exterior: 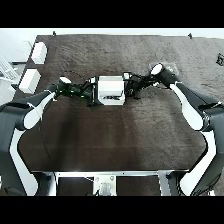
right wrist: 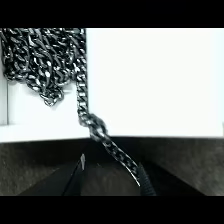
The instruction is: Fold the box and place the chain.
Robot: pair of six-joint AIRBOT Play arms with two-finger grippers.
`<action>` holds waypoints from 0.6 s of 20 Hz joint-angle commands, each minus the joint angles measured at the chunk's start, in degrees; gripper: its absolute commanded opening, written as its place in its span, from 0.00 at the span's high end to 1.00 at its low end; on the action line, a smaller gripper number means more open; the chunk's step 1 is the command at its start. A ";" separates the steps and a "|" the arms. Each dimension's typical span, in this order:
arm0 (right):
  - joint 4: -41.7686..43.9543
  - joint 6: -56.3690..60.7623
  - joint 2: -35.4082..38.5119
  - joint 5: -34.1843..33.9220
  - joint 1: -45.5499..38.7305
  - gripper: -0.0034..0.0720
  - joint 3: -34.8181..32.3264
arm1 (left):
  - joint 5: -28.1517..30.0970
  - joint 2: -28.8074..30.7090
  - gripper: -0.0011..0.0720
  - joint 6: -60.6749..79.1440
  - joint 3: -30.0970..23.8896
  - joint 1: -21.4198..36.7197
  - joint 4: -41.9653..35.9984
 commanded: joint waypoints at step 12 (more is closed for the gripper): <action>-0.07 9.97 -1.49 -3.67 0.31 0.94 2.19 | -0.37 0.02 0.36 0.00 0.00 0.04 -0.04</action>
